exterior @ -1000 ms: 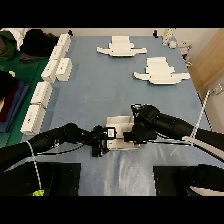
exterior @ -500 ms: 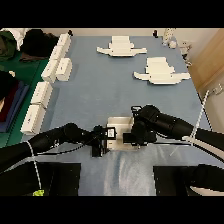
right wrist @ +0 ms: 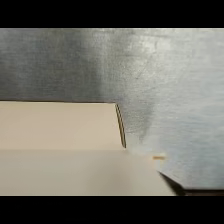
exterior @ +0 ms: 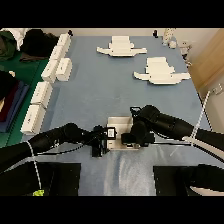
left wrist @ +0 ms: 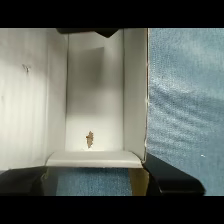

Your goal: Fold the box.

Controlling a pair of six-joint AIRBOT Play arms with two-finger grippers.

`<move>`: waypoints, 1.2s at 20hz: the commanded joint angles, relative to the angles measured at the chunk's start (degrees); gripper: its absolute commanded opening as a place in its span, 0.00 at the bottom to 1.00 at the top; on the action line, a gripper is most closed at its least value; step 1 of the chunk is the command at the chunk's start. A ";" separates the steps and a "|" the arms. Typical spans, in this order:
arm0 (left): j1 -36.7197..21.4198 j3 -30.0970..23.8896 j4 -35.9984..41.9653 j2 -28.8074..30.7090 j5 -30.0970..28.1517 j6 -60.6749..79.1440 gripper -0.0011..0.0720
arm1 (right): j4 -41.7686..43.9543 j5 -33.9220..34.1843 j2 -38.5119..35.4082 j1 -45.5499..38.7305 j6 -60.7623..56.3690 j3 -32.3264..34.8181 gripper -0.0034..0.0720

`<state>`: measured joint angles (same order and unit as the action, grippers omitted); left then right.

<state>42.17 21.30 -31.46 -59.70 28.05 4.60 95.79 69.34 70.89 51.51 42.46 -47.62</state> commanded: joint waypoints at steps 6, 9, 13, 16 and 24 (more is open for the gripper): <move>0.00 0.00 -0.02 0.02 -0.02 0.07 0.37 | -6.54 5.57 -5.11 -0.24 -1.55 -2.80 0.76; 0.00 0.00 -0.02 0.02 -0.02 0.07 0.37 | -6.93 7.17 -8.57 -1.27 -1.49 -5.42 0.76; 0.00 0.02 -0.02 0.02 -0.02 0.07 0.37 | -7.08 9.16 -13.51 -8.33 2.73 -6.82 0.13; 0.00 0.00 0.00 0.02 -0.02 0.07 0.37 | -3.48 9.05 -12.50 -20.13 12.98 -6.23 0.05; 0.00 0.00 -0.02 0.02 -0.02 0.07 0.37 | 46.12 13.60 10.34 -48.81 61.96 -6.12 0.05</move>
